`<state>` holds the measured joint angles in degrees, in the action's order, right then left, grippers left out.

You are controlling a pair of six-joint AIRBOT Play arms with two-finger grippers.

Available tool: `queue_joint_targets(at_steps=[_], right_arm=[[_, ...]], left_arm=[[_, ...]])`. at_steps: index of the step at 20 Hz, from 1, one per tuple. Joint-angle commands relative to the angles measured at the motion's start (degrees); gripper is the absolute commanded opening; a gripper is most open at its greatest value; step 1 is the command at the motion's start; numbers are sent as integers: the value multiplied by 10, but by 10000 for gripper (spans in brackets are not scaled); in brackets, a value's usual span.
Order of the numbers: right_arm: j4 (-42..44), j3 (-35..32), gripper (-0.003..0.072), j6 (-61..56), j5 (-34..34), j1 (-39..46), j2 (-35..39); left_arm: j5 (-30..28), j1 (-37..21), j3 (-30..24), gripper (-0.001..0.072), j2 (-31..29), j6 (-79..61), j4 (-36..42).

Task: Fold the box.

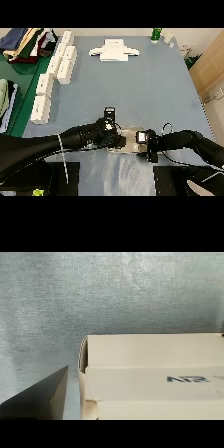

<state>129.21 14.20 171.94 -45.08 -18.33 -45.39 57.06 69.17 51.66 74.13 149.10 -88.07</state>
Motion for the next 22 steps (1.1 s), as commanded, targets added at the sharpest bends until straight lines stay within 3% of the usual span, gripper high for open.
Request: queue_joint_targets(at_steps=[1, 2, 10, 11, 12, 13, 22], right_arm=[[0, 0, 511, 0, 0, 0, 0], [0, 0, 511, 0, 0, 0, 0], [0, 0, 512, 0, 0, 0, 0], [0, 0, 512, 0, 0, 0, 0], [0, 0, 511, 0, 0, 0, 0], [0, 0, 512, 0, 0, 0, 0], [0, 0, 512, 0, 0, 0, 0]], left_arm=[[10, 5, 2, 457, 15, 10, -7], [10, 5, 4, 370, 23, 9, -5], [25, 8, 32, 366, 43, 10, -12], [25, 8, 32, 268, 43, 10, -12], [25, 8, 32, 70, 43, 9, -11], [25, 9, 32, 15, 43, 10, -11], [34, 9, 34, 36, 42, 30, -7]])
